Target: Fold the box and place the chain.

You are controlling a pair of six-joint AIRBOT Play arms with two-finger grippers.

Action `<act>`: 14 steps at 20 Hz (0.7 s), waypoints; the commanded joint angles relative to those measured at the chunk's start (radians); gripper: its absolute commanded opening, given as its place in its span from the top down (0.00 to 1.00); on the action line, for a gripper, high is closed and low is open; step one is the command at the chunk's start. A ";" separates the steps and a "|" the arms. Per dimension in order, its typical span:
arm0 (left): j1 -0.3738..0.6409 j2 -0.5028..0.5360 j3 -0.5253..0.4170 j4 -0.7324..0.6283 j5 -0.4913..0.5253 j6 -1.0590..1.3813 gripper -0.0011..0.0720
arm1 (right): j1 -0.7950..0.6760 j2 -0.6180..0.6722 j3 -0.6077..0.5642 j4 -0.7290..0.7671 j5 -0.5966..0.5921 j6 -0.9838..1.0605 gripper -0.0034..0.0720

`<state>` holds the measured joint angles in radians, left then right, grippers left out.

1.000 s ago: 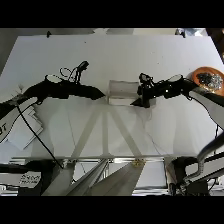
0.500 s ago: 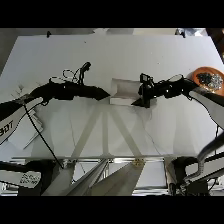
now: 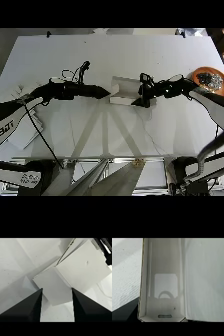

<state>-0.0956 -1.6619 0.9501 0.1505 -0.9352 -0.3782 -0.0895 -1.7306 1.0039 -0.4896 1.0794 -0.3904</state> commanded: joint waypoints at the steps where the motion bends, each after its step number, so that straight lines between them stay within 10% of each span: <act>1: 0.010 0.001 0.000 0.006 0.001 -0.015 0.41 | 0.000 0.000 0.001 -0.003 0.005 -0.003 0.41; 11: 0.003 0.000 0.000 -0.007 -0.023 0.065 0.41 | 0.000 0.000 0.001 -0.003 0.005 -0.003 0.41; 14: -0.019 0.000 0.000 -0.008 0.020 0.064 0.26 | 0.000 0.000 0.001 -0.003 0.005 -0.003 0.41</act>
<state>-0.1001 -1.6615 0.9501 0.1425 -0.9455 -0.3180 -0.0891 -1.7306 1.0035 -0.4927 1.0847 -0.3935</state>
